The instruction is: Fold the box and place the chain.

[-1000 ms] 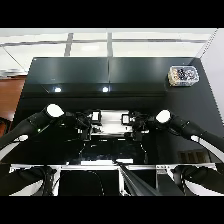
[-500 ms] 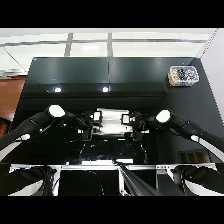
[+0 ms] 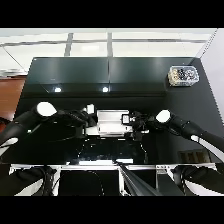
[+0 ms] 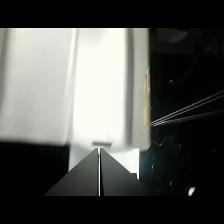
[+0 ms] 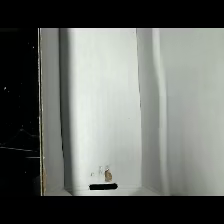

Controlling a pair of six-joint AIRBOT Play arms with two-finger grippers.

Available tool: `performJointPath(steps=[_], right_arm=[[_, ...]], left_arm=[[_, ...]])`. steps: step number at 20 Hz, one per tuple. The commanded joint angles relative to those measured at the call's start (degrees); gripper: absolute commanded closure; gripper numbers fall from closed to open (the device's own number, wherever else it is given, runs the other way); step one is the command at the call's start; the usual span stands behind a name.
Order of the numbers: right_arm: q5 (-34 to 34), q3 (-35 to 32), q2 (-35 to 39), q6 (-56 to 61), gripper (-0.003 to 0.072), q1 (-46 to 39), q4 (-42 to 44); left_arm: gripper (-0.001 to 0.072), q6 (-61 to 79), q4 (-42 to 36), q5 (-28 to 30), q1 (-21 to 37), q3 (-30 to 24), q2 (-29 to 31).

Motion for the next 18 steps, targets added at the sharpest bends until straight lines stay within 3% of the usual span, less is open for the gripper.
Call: performJointPath(steps=[1,3,6,10,14,18], right_arm=[[0.02,-0.02,0.04,0.07,0.0514,0.0,0.02],[0.02,-0.02,0.04,0.07,0.0514,0.0,0.02],[0.02,-0.02,0.04,0.07,0.0514,0.0,0.02],[0.02,-0.02,0.04,0.07,0.0514,0.0,0.02],[0.02,-0.02,0.04,0.07,0.0513,0.0,0.02],[0.02,-0.02,0.04,0.07,0.0514,0.0,0.02]], left_arm=[[0.0679,-21.0,13.27,-5.27,6.71,0.44,6.69],[0.068,-40.63,17.59,-5.42,13.05,-0.61,7.52],[0.0678,-68.46,15.61,-6.36,23.96,-4.87,5.01],[0.068,-63.21,-2.58,-8.87,32.76,-9.86,-3.98],[0.068,-55.1,-12.04,-11.02,27.08,-8.85,-13.68],[0.068,-51.06,-13.14,-11.98,17.81,-4.39,-18.45]])
